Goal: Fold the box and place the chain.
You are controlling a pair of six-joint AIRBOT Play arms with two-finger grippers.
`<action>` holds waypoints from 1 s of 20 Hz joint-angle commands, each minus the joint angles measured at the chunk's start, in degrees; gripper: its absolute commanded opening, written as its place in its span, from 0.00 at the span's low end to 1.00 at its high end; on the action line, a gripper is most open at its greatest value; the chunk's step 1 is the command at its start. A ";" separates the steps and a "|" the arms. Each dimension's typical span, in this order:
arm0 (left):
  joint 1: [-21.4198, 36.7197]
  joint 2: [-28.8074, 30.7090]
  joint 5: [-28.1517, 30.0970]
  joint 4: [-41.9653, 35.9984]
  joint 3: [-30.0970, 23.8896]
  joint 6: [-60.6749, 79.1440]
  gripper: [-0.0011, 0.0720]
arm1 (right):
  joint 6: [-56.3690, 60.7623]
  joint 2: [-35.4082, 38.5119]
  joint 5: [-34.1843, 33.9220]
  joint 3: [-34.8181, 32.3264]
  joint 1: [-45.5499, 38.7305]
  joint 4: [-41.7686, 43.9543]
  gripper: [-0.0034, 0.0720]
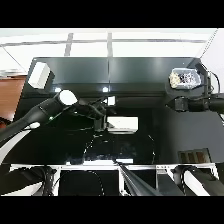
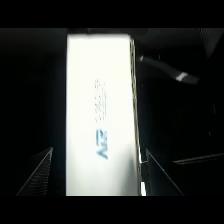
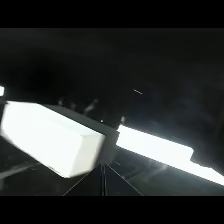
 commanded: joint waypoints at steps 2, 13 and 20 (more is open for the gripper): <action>-4.92 -8.26 1.42 0.94 9.92 -10.36 0.98 | -0.79 0.37 -0.98 -1.18 -2.10 -2.14 0.06; -5.95 -15.21 -3.48 3.76 14.49 -23.52 0.98 | -4.17 0.37 -2.45 -1.18 -2.10 -2.62 0.06; -6.25 -15.21 -8.57 7.56 16.90 -23.50 0.98 | -4.15 0.37 -2.23 -1.18 -2.10 -2.62 0.06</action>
